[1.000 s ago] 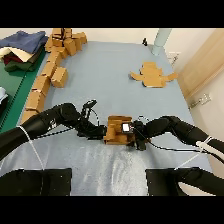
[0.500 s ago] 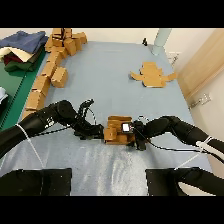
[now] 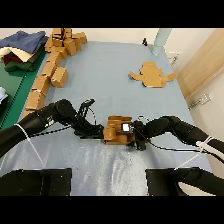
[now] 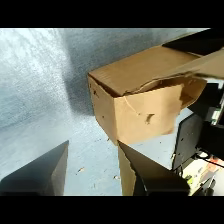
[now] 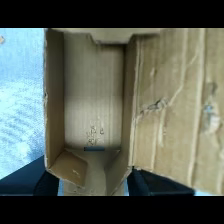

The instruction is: Fold the box.

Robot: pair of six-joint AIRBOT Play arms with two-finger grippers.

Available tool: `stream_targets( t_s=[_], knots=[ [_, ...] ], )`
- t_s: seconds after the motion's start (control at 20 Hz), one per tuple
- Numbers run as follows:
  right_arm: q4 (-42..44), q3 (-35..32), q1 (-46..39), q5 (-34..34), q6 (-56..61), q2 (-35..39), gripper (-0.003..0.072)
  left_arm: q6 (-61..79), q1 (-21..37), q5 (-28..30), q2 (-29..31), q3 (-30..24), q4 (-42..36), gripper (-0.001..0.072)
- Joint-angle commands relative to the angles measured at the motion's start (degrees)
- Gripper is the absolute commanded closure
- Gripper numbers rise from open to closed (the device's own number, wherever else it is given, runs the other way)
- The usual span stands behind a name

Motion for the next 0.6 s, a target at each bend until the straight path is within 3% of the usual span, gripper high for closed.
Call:
stream_targets(
  t_s=[0.0, 0.25, 0.55],
  knots=[
    [0.02, 0.04, -0.02, 0.02, 0.02, 0.04, 0.0184, 1.77, 0.04, 0.04, 0.04, 1.92, -0.02, 0.0265],
    [0.0, 0.04, -0.02, 0.0, 0.02, 0.04, 0.0184, 2.89, -0.09, 0.57, -0.68, 2.75, -0.72, 0.0265],
    [0.0, 0.04, -0.02, 0.02, 0.02, 0.04, 0.0183, 8.2, -0.57, 2.6, -3.56, 2.78, -8.26, 0.0265]
  ],
)
